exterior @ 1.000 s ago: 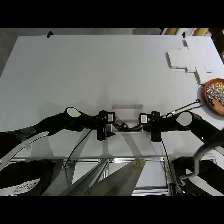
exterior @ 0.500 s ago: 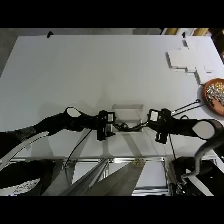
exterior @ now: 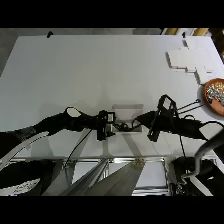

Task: Fold the box and place the chain.

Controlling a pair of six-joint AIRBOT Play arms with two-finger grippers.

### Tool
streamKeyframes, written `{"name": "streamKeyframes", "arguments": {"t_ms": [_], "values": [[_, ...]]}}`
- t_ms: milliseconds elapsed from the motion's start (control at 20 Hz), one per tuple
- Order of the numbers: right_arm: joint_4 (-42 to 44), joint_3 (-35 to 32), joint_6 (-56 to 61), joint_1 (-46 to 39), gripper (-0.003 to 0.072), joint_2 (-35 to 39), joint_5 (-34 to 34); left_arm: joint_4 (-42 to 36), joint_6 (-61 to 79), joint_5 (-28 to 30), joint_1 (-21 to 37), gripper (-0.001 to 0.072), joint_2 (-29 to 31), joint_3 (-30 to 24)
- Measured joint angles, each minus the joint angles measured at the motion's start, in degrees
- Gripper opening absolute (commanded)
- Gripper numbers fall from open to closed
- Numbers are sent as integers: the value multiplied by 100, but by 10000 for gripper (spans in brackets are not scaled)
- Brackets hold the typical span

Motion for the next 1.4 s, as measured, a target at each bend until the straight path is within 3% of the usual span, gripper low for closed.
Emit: {"name": "streamKeyframes", "arguments": {"t_ms": [500, 550, 700, 800, 1050, 1400], "values": [[293, 0, -2, 1462, 22, -970, -1274, 0, 0, 0, 0, 254, 0, 0], [302, 0, -2, 1499, 35, -1056, -1311, 2, 0, 2, 0, 254, 0, 0], [306, 2, -2, 1565, 213, -1220, -1377, 2, 0, 0, 0, 254, 0, 0], [232, 61, 0, 1580, 223, -1248, -1362, 2, 0, 2, 0, 254, 0, 0], [-765, 450, 199, 1397, 221, -951, -1040, 0, 0, 2, 0, 254, 0, 0], [-2726, 595, 181, -247, 221, -608, 79, 0, 0, 2, 0, 254, 0, 0]]}}
